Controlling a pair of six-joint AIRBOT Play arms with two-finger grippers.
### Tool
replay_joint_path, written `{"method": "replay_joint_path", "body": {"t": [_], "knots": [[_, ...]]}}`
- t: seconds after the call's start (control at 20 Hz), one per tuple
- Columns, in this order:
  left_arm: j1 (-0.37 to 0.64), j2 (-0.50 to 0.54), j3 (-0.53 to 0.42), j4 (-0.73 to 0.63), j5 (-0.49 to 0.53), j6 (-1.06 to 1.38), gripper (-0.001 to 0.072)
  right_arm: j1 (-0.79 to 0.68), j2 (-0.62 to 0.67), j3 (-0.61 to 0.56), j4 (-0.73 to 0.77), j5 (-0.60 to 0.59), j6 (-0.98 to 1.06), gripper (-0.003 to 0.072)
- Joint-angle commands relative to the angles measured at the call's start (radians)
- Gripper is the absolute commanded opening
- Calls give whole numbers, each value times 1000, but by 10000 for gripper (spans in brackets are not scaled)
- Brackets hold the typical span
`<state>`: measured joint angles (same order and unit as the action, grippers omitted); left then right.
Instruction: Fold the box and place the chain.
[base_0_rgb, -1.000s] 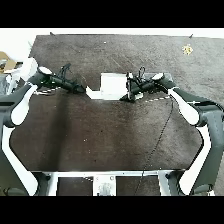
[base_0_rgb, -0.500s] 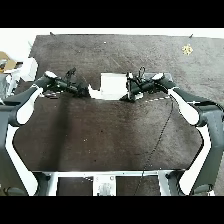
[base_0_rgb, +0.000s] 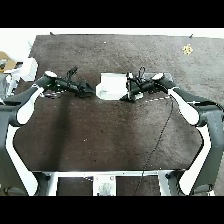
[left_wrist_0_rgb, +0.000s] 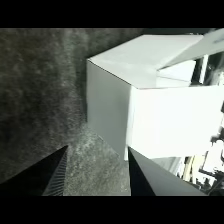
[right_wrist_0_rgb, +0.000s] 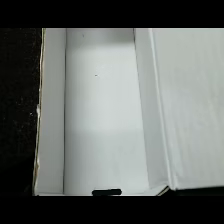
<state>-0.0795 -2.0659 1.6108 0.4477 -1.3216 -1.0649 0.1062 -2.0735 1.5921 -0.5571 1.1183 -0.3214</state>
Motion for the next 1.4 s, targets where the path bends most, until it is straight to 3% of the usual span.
{"method": "replay_joint_path", "body": {"t": [0.0,0.4,0.45,0.5,0.55,0.75,0.85,1.15,1.35], "knots": [[0,8,11,-13,-17,4,403,1,1,-1,0,0,0,445],[-49,14,117,44,-16,-32,401,1,1,0,0,0,0,445],[-57,14,135,66,-13,-48,387,1,1,-1,0,0,0,445],[-68,14,155,116,-2,-74,279,1,1,0,0,0,0,445],[-81,14,176,157,0,-105,273,1,1,0,0,0,0,445],[-122,14,234,230,17,-192,276,1,1,0,0,0,0,445],[-132,14,234,205,38,-192,372,1,1,-1,0,1,0,445],[-178,14,234,245,116,-224,372,1,1,0,0,0,0,445],[-207,14,244,357,133,-285,372,1,1,0,0,0,0,445]]}}
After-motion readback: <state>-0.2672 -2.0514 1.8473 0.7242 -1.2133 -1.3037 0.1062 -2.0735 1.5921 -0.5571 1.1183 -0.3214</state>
